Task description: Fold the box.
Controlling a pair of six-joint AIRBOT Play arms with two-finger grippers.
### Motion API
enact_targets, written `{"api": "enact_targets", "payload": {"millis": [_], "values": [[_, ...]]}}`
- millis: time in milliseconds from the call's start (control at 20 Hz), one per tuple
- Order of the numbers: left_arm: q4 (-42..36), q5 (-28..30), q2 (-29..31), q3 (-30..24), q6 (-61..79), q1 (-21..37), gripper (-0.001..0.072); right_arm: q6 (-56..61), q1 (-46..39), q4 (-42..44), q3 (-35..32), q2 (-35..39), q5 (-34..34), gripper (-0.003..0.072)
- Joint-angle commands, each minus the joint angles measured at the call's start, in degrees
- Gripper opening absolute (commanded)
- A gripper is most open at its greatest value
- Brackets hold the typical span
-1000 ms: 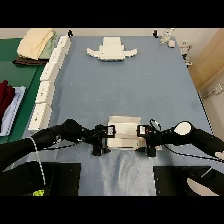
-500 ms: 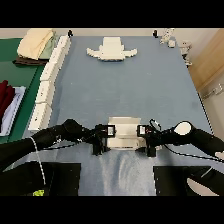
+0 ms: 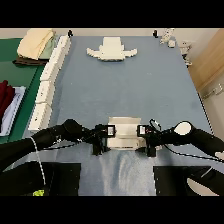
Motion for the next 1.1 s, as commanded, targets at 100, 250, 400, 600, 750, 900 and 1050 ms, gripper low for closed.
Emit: {"api": "enact_targets", "payload": {"millis": [100, 250, 400, 600, 750, 900, 1050], "values": [[0.0, 0.3, 0.0, 0.1, 0.0, 0.0, 0.0514, 0.0, 0.0, 0.1, 0.0, 0.0, -0.2, 0.0509], [0.0, 0.3, 0.0, 0.1, 0.0, 0.0, 0.0514, 0.0, 0.0, 0.0, 0.0, 0.0, -0.4, 0.0509], [0.0, 0.3, 0.0, 0.1, 0.0, 0.0, 0.0515, 0.2, 0.0, 0.1, 0.0, 0.0, 0.3, 0.0508], [0.0, 0.3, 0.0, 0.0, 0.0, 0.0, 0.0514, 0.2, 0.0, 0.0, 0.0, 0.0, 0.5, 0.0509], [0.0, 0.3, 0.0, 0.0, 0.0, 0.0, 0.0514, 0.4, 0.0, 0.1, 0.0, 0.0, 0.3, 0.0565], [0.0, 0.3, 0.0, 0.0, 0.0, 0.0, 0.0514, 5.2, 0.0, 0.0, 0.0, 0.3, 0.3, 0.0720], [0.0, 0.3, 0.0, 0.0, 0.0, 0.0, 0.0514, 12.5, 0.0, -2.4, 0.2, 4.0, 0.3, 0.0720]]}}
